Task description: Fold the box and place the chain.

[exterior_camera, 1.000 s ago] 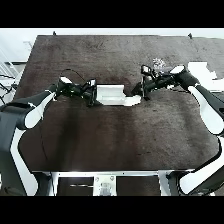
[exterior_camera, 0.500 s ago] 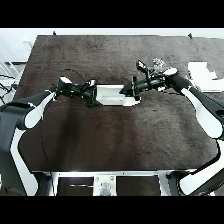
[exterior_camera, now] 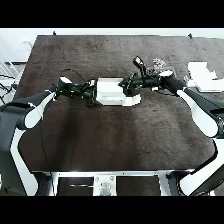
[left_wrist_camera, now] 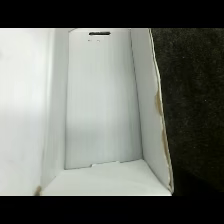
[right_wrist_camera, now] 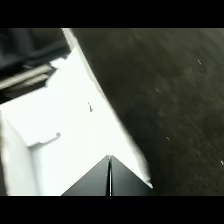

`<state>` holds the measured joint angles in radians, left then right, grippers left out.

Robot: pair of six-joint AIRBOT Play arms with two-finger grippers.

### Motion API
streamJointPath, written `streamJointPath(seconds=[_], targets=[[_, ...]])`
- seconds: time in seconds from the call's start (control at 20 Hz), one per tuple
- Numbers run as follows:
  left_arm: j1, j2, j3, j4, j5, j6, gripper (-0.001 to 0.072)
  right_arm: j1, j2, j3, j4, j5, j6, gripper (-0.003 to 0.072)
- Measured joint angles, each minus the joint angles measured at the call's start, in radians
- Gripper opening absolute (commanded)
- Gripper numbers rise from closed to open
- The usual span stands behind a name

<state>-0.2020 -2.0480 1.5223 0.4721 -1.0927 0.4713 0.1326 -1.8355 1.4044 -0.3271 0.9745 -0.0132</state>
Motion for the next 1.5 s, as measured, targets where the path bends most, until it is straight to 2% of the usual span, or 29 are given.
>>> streamJointPath(seconds=[0.6, 0.9, 0.95, 1.0, 1.05, 1.25, 1.5], targets=[[0.0, 0.0, 0.0, 0.0, 0.0, 0.0, 0.0452, 0.002, -0.051, 0.006, -0.037, -0.045, 0.059, 0.0018], [0.0, 0.0, 0.0, 0.0, 0.0, 0.0, 0.0451, -0.022, 0.052, 0.01, -0.068, 0.016, 0.044, 0.0031], [0.0, 0.0, 0.0, 0.0, 0.0, 0.0, 0.0451, -0.027, 0.08, 0.007, -0.101, 0.034, 0.048, 0.022], [0.0, 0.0, 0.0, 0.0, 0.0, 0.0, 0.0451, -0.031, 0.104, 0.003, -0.145, 0.05, 0.054, 0.049], [0.0, 0.0, 0.0, 0.0, 0.0, 0.0, 0.0451, -0.033, 0.127, -0.002, -0.203, 0.064, 0.057, 0.057], [0.0, 0.0, 0.0, 0.0, 0.0, 0.001, 0.0451, -0.036, 0.173, -0.036, -0.417, 0.1, 0.064, 0.0569], [0.0, 0.0, 0.0, 0.0, 0.001, 0.001, 0.0451, -0.032, 0.186, -0.099, -0.533, 0.09, 0.032, 0.0564]])
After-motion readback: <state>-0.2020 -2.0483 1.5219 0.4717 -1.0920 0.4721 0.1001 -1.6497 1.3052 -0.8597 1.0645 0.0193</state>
